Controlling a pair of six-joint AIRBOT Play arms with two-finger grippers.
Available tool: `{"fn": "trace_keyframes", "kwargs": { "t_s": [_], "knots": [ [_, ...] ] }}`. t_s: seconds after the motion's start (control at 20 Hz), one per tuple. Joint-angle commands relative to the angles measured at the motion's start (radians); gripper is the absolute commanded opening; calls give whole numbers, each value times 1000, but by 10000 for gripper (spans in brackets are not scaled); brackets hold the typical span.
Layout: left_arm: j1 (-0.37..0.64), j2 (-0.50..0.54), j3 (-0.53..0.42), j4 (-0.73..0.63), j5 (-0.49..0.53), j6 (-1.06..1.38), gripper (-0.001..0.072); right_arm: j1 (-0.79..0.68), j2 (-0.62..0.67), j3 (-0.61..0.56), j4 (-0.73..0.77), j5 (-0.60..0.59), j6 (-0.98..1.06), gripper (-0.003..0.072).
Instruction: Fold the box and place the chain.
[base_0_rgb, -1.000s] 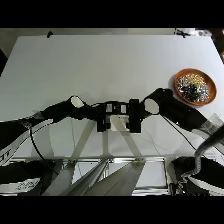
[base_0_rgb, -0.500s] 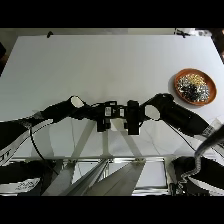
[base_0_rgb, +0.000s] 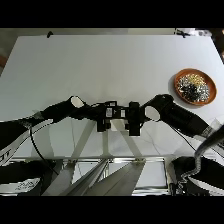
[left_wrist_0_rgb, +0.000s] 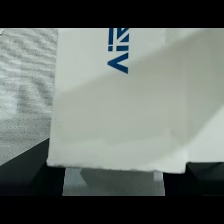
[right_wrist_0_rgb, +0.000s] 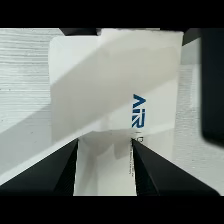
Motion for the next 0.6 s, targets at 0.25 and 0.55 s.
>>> {"fn": "trace_keyframes", "kwargs": {
  "t_s": [0.25,0.55],
  "knots": [
    [0,1,0,0,0,0,393,1,1,-2,-53,-60,73,334],
    [0,1,0,0,0,0,393,1,11,-2,-84,-62,73,323]
  ]
}}
